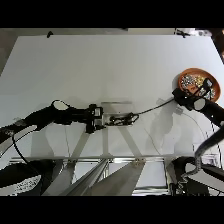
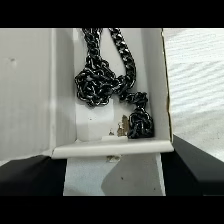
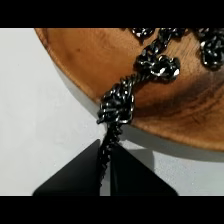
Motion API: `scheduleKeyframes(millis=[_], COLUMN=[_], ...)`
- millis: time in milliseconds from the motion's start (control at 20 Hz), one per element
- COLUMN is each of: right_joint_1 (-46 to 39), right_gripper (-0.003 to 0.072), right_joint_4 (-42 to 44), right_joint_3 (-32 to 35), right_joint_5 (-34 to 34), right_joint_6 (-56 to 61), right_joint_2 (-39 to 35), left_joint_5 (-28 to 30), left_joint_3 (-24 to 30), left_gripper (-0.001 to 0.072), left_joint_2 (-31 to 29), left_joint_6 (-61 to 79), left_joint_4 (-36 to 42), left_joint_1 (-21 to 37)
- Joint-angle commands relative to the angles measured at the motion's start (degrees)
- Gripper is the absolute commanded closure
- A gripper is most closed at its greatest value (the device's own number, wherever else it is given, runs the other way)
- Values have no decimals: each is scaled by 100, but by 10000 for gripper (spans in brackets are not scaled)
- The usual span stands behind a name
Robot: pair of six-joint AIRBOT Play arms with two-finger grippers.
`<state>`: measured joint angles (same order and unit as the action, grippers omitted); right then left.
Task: Fold the box and place the chain.
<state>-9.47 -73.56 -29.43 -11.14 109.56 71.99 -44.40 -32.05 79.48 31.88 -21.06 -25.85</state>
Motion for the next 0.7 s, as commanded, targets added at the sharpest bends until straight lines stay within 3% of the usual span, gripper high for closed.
scheduleKeyframes(millis=[0, 200, 300, 450, 650], right_joint_1=[24, 463, 874, 1775, 3080], right_gripper=[659, 679, 679, 679, 679], right_joint_4=[31, 31, 28, 28, 81], right_joint_3=[2, 2, -39, -92, -94], right_joint_5=[166, -55, -590, -1425, -1759], right_joint_6=[-46, -691, -1178, -1423, -1333], right_joint_2=[122, -509, -1154, -2264, -3257], left_joint_5=[2, 2, 2, 2, 2], left_joint_3=[0, 0, 0, 0, 0], left_gripper=[456, 456, 456, 456, 456], left_joint_2=[-4, -4, -4, -4, -4], left_joint_6=[2, 2, 2, 2, 2], left_joint_4=[0, 0, 0, 0, 0], left_joint_1=[4, 4, 4, 4, 4])
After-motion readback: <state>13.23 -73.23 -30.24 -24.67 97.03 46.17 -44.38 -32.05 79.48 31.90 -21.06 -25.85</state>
